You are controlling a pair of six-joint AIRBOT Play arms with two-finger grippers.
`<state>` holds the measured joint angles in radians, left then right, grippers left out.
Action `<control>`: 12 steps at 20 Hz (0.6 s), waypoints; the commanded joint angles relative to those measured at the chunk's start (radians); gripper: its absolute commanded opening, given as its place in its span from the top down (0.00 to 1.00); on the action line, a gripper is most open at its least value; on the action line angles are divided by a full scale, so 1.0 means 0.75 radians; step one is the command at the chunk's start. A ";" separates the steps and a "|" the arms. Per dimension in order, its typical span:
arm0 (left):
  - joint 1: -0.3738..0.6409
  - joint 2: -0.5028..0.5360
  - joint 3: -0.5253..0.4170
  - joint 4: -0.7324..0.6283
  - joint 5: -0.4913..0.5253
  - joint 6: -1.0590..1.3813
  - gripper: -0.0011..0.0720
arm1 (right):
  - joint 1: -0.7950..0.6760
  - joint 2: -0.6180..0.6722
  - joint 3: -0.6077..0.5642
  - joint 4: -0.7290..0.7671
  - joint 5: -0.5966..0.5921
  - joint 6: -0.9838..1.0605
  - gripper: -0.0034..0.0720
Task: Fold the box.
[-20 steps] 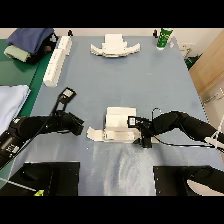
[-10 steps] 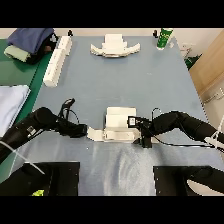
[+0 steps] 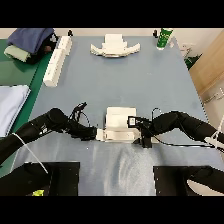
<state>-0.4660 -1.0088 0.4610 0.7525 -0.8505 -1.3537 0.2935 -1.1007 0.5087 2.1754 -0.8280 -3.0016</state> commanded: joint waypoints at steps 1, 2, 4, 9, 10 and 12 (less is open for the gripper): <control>-0.011 0.000 0.035 -0.057 -0.023 0.042 0.96 | -0.001 0.001 0.002 0.001 0.000 0.001 0.29; -0.011 0.013 0.051 -0.057 -0.030 0.042 0.96 | -0.001 0.001 0.002 0.001 0.001 0.001 0.29; -0.010 0.042 0.074 -0.057 -0.028 0.041 0.96 | -0.001 0.001 0.002 0.001 0.001 0.001 0.29; -0.011 0.065 0.085 -0.057 -0.033 0.052 0.96 | -0.001 0.001 0.002 0.001 0.001 0.001 0.29; -0.011 0.065 0.085 -0.058 -0.032 0.052 0.96 | -0.001 0.001 0.002 0.001 0.000 0.001 0.29; -0.011 0.065 0.085 -0.058 -0.032 0.052 0.96 | -0.001 0.001 0.002 0.001 0.001 0.001 0.29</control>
<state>-0.4740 -0.9634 0.5224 0.7105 -0.8745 -1.3167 0.2935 -1.1011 0.5087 2.1757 -0.8280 -3.0016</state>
